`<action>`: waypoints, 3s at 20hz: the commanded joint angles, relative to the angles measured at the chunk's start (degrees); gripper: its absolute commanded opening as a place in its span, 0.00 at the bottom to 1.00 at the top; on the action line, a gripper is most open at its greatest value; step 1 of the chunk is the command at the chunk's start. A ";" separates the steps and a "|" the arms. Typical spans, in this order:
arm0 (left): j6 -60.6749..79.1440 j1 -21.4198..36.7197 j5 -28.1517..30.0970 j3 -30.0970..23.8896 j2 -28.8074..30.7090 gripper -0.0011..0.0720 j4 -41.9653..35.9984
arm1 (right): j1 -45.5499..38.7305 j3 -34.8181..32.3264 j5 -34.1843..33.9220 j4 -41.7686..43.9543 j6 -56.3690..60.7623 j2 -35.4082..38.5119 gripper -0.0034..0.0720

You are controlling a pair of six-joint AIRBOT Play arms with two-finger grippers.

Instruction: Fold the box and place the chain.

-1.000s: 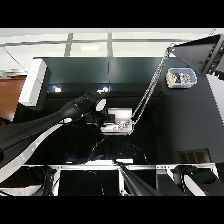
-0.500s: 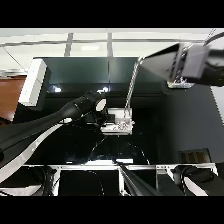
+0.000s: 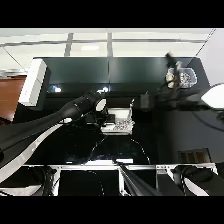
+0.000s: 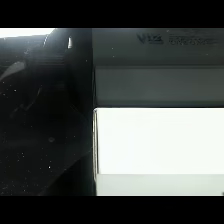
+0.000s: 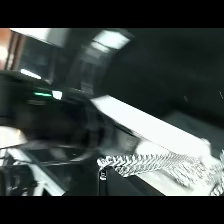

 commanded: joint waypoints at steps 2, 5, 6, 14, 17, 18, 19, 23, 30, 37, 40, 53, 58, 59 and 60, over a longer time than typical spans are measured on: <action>0.02 0.00 0.13 0.04 -0.04 0.05 0.07 | 3.54 -7.43 -9.38 2.78 0.87 -5.70 0.49; 0.00 0.00 0.15 0.04 -0.04 0.05 0.22 | -3.41 -6.95 -2.80 2.27 -5.18 -4.90 0.62; 0.00 0.00 0.13 0.04 -0.04 0.05 0.22 | -7.50 -6.95 0.94 1.49 -9.90 -3.87 0.62; 0.00 -0.02 -0.26 0.04 -0.04 0.05 0.00 | -12.92 -19.50 -10.67 -10.62 -52.85 -3.89 1.00; 0.00 -0.02 -0.28 0.04 -0.04 0.05 0.00 | -8.85 -19.87 -13.05 -6.19 -82.58 -6.97 1.00; 0.00 -0.09 -0.28 0.04 -0.04 0.05 0.00 | -8.85 -19.85 -12.83 1.97 -88.96 -8.90 1.00; 0.00 -0.11 -0.28 0.04 -0.04 0.05 0.00 | -8.85 -19.63 -12.26 7.63 -95.01 -10.71 1.00; 0.02 -0.07 -0.28 0.04 -0.04 0.05 0.04 | -8.83 -18.32 -9.88 13.33 -102.60 -16.20 1.00; 0.02 -0.09 -0.24 0.04 -0.04 0.05 0.02 | -5.81 -18.27 -9.60 8.07 -107.45 -17.99 1.00; 0.02 -0.09 -0.28 0.04 -0.04 0.05 0.04 | -5.07 -14.49 -10.45 8.70 -107.25 -22.01 1.00; 0.02 -0.09 -0.31 0.04 -0.04 0.05 0.04 | -4.66 -13.31 -10.40 8.09 -105.70 -23.23 1.00; 0.02 -0.09 -0.31 0.04 -0.04 0.05 0.02 | -4.70 -13.31 -10.51 6.71 -95.65 -21.53 0.06; 0.02 -0.09 -0.31 0.04 -0.04 0.05 0.02 | -6.64 -13.31 -11.61 5.25 -75.17 -12.44 0.06; 0.02 -0.09 -0.31 0.04 -0.04 0.05 0.02 | -7.21 -13.31 -11.15 5.25 -73.46 -9.68 0.06; 0.02 -0.09 -0.31 0.04 -0.04 0.05 0.02 | -7.69 -13.31 -10.01 5.25 -73.05 -6.40 0.06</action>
